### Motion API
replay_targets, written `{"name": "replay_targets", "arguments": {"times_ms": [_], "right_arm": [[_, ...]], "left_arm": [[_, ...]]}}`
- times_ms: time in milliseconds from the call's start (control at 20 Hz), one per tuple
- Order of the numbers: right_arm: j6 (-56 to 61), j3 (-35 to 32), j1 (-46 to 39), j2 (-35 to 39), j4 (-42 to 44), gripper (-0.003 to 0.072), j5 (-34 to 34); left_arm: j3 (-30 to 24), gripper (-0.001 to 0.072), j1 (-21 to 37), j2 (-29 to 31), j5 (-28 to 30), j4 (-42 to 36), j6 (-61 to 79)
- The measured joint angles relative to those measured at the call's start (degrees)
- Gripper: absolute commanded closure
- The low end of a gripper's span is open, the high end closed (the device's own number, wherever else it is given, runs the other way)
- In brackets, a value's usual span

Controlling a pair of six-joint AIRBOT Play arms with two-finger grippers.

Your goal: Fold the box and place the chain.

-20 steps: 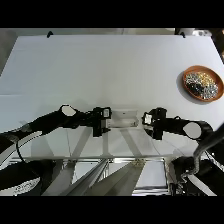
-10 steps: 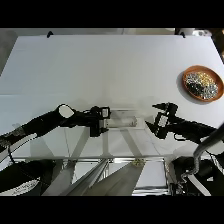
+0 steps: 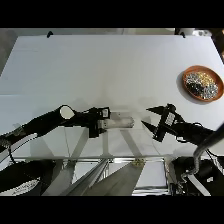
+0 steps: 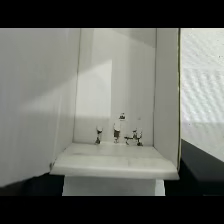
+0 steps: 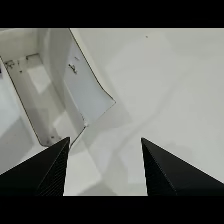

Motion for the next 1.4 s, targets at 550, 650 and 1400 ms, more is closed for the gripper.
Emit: {"name": "replay_targets", "arguments": {"times_ms": [550, 650, 1400], "right_arm": [[0.2, 0.0, 0.0, 0.0, 1.51, 0.0581, 1.53], [0.26, 0.0, 0.0, -0.04, 3.48, 0.067, 2.58], [-20.04, 3.93, 0.02, -32.89, 45.79, 0.067, 3.08]], "left_arm": [[0.07, 0.0503, -0.02, -0.55, 0.26, 0.37, -0.42], [0.07, 0.0503, -0.02, -0.55, 0.26, 0.39, -0.42], [0.07, 0.0502, -0.02, -0.55, 0.26, 0.42, -0.46]]}}
